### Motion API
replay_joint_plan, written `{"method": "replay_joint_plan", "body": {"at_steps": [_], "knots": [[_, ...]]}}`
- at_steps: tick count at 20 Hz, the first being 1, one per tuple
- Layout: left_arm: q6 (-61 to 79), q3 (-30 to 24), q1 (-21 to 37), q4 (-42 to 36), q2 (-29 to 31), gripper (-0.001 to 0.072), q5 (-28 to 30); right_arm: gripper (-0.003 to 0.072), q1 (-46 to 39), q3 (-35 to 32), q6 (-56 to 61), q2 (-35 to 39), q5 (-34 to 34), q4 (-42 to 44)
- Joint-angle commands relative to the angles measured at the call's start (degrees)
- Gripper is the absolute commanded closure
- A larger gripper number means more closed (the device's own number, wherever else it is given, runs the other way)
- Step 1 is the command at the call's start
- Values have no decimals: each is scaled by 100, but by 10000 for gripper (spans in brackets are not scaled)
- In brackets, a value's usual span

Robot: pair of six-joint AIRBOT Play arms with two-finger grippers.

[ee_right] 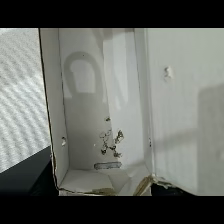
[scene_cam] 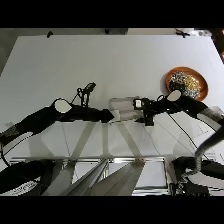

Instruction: Fold the box and place the chain.

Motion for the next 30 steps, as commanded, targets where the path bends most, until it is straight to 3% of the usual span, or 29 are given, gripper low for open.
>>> {"method": "replay_joint_plan", "body": {"at_steps": [1, 5, 12, 21, 26, 30], "knots": [[-833, 179, -157, 695, -46, 206, 186, 282, 0, 4, 2, 2, 0, 0], [-2223, 726, -376, 1735, -247, 207, -33, 282, 0, 4, 2, 2, 0, 0], [-4481, 1547, -691, 3283, -815, 207, -1147, 282, 0, 4, 2, 2, 2, 0], [-5831, 2435, -916, 3891, -1165, 207, -1904, 282, 0, 4, 2, 2, 0, 0], [-6113, 2538, -1001, 3967, -1213, 207, -2253, 282, 0, 4, 2, 2, 2, 0], [-6472, 2551, -1091, 4009, -1266, 208, -2085, 282, 0, 4, 2, 2, 2, 0]]}}
